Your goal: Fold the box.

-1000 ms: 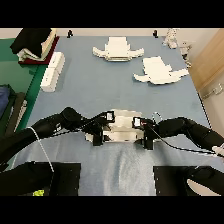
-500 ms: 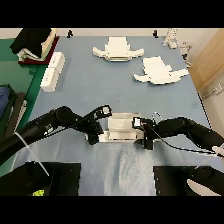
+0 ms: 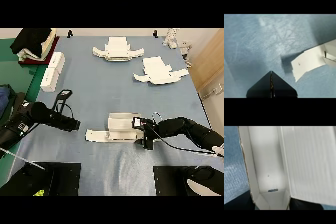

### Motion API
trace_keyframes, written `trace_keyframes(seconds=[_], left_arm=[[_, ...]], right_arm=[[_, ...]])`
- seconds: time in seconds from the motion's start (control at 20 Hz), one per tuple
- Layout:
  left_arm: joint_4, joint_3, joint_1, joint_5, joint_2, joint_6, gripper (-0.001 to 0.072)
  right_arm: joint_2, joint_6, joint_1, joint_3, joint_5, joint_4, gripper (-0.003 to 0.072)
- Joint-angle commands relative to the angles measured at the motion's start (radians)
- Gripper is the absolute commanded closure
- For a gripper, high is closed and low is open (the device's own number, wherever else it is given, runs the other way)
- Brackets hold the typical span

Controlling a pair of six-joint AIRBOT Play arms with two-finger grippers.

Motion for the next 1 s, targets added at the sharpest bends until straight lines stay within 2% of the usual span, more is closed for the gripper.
trace_keyframes(seconds=[0.0, 0.1, 0.2, 0.3, 0.4, 0.6, 0.95], left_arm=[[-0.196, -0.042, 0.132, -0.039, -0.026, 0.01, 0.0695], [-0.275, -0.098, 0.092, 0.028, -0.063, 0.027, 0.0695], [-0.344, -0.149, 0.023, 0.139, -0.094, 0.028, 0.0696], [-0.381, -0.163, -0.056, 0.215, -0.114, 0.029, 0.0696], [-0.398, -0.163, -0.125, 0.249, -0.138, 0.029, 0.0695], [-0.461, -0.159, -0.202, 0.273, -0.164, 0.055, 0.0695], [-0.472, -0.074, -0.203, 0.167, -0.163, 0.079, 0.0694]], right_arm=[[0.001, 0.0, 0.0, 0.0, 0.0, 0.0, 0.0279], [0.001, 0.0, 0.0, 0.0, 0.0, 0.0, 0.0279], [0.001, 0.0, 0.0, 0.0, 0.0, 0.0, 0.0279], [0.001, 0.0, 0.0, 0.0, 0.0, 0.0, 0.0279], [0.001, 0.0, 0.0, 0.0, 0.0, 0.0, 0.0279], [0.001, 0.0, 0.0, 0.0, 0.0, 0.0, 0.0279], [0.001, 0.0, 0.0, 0.0, 0.0, 0.0, 0.0279]])
